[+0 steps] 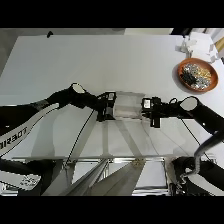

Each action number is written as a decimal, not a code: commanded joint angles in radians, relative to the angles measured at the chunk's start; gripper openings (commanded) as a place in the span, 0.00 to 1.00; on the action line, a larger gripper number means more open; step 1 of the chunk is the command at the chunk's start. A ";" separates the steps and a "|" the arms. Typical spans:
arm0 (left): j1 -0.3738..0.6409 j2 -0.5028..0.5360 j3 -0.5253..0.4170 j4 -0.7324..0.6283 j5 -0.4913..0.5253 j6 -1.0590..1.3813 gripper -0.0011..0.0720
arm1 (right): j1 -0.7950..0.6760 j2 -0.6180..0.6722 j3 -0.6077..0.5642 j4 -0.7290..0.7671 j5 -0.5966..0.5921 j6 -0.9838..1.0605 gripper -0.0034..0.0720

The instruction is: Fold the box and place the chain.

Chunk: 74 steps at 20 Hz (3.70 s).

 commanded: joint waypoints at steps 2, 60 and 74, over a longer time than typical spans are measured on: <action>0.000 0.000 0.000 0.000 0.001 0.000 0.36 | 0.036 -0.001 -0.001 0.063 -0.001 0.000 0.19; 0.000 0.000 0.000 0.000 0.000 0.000 0.36 | -0.117 0.357 -0.190 -0.381 -0.024 1.690 0.07; 0.000 0.000 0.000 0.000 0.001 0.000 0.36 | -0.117 0.247 -0.190 -0.362 -0.092 1.638 0.07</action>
